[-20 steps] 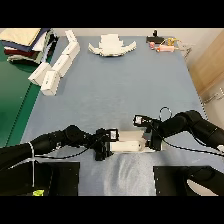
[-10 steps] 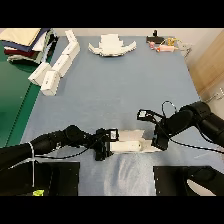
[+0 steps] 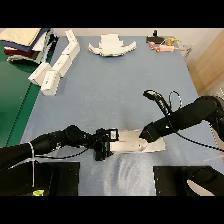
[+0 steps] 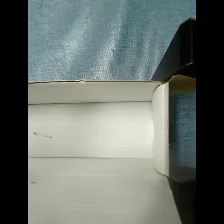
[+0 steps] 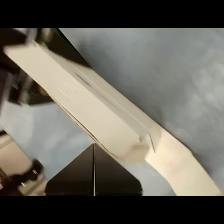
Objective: Fold the box.
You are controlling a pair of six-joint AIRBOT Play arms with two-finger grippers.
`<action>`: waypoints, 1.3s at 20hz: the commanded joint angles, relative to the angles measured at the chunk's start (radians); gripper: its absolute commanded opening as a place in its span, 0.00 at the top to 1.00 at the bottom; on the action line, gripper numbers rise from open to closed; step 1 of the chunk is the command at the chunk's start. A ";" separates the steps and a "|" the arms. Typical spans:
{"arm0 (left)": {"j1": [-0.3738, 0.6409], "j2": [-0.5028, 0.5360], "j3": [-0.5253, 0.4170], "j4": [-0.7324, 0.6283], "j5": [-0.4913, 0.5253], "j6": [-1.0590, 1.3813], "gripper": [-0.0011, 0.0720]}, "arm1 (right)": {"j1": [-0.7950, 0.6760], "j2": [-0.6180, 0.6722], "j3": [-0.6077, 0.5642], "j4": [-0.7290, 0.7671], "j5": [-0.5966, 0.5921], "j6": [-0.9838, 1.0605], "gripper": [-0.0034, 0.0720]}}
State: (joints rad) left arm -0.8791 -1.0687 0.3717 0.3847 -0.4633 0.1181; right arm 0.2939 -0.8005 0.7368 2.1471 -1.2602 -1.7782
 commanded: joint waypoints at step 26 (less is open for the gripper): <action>0.001 0.000 0.000 0.000 0.000 0.000 0.26 | 0.119 -0.426 0.006 0.066 0.359 -0.100 0.95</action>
